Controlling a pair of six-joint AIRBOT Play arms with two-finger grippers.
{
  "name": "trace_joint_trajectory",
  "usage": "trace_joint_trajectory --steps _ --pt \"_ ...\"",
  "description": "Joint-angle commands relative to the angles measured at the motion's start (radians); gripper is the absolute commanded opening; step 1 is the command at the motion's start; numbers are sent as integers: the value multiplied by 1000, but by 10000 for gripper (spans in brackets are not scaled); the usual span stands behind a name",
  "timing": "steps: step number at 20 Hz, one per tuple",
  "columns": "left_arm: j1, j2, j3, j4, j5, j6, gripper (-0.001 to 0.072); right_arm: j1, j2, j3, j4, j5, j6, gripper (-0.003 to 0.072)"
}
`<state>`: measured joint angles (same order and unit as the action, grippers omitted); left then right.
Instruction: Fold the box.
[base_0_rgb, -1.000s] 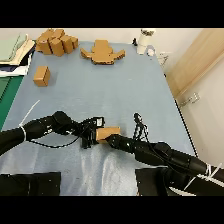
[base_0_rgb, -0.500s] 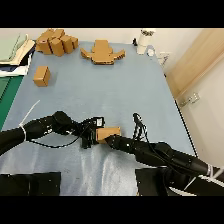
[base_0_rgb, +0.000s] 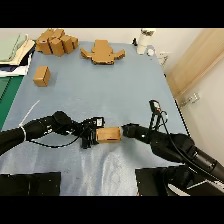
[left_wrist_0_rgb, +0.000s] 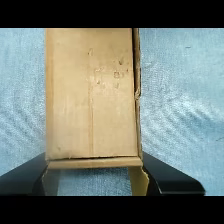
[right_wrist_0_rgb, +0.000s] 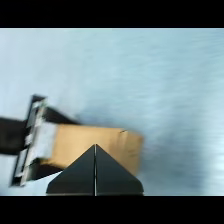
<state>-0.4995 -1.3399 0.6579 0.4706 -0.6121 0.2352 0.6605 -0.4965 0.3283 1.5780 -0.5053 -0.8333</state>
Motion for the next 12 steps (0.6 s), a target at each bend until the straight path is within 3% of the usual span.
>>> trace_joint_trajectory --steps 1,12 --pt "0 0 0 0 1 0 468 -114 3 30 -169 -148 99 4" --pt "0 0 0 -3 0 0 468 -120 3 36 -170 -150 267 5"
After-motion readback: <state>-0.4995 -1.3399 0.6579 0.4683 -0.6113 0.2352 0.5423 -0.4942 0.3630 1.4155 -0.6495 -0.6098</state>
